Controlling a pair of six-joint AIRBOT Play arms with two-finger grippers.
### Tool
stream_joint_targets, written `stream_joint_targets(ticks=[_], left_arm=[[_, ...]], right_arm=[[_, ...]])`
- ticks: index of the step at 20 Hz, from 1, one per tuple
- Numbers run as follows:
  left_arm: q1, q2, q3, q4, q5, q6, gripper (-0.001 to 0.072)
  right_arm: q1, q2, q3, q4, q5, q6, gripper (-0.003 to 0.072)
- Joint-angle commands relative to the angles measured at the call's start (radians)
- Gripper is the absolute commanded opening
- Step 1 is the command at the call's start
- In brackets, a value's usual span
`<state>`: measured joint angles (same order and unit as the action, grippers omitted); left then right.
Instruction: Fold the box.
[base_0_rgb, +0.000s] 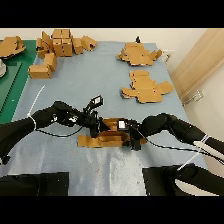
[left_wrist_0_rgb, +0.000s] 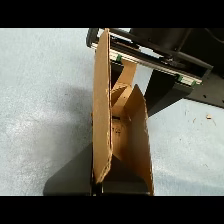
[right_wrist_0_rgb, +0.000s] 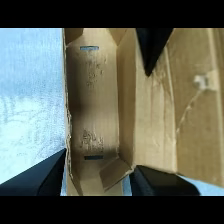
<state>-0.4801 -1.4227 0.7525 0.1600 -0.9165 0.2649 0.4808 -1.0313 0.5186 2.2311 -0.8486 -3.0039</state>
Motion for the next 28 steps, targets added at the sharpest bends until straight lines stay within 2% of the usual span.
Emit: stream_joint_targets(ticks=[1, 15, 21, 28], left_arm=[[0.0, -0.001, 0.001, 0.0, -0.002, 0.0, 0.0011], [0.0, -0.001, 0.001, 0.0, -0.002, 0.0, 0.0011], [0.0, -0.001, 0.001, 0.0, -0.002, 0.0, 0.0011], [0.0, -0.001, 0.001, 0.0, -0.003, 0.0, 0.0012]], right_arm=[[0.001, 0.0, 0.0, 0.018, 0.002, 0.0, 0.0569], [0.0, -0.004, 0.0, 0.016, 0.039, 0.0, 0.0568], [0.001, -0.042, -0.003, 0.016, 0.169, 0.0, 0.0568], [0.008, -0.062, -0.015, 0.018, 0.113, 0.0, 0.0568]])
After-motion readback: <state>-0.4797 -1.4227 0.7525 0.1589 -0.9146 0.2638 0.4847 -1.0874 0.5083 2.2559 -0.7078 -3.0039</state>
